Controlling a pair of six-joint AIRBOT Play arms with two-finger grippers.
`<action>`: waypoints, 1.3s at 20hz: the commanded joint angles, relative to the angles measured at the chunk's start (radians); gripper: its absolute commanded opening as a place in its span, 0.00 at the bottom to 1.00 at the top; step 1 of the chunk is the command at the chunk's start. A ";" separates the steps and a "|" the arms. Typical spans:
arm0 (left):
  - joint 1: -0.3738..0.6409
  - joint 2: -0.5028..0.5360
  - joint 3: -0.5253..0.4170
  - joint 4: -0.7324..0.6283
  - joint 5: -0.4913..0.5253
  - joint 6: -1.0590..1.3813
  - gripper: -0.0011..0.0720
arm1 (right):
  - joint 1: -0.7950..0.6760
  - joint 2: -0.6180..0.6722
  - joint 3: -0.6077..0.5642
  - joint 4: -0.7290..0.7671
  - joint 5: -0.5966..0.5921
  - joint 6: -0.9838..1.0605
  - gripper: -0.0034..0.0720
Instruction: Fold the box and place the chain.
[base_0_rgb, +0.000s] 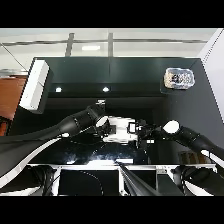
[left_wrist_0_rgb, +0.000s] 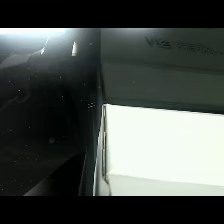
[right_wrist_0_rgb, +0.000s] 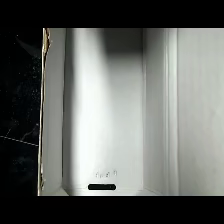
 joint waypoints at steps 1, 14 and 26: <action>0.000 0.000 0.001 0.007 0.014 0.005 0.23 | 0.000 0.000 0.000 0.000 0.002 0.000 0.76; 0.000 0.000 0.001 0.003 0.010 0.005 0.08 | 0.000 0.000 0.000 0.000 0.002 0.001 0.76; -0.001 0.002 0.001 0.003 0.017 0.006 0.06 | 0.000 0.000 0.000 0.000 0.001 0.001 0.76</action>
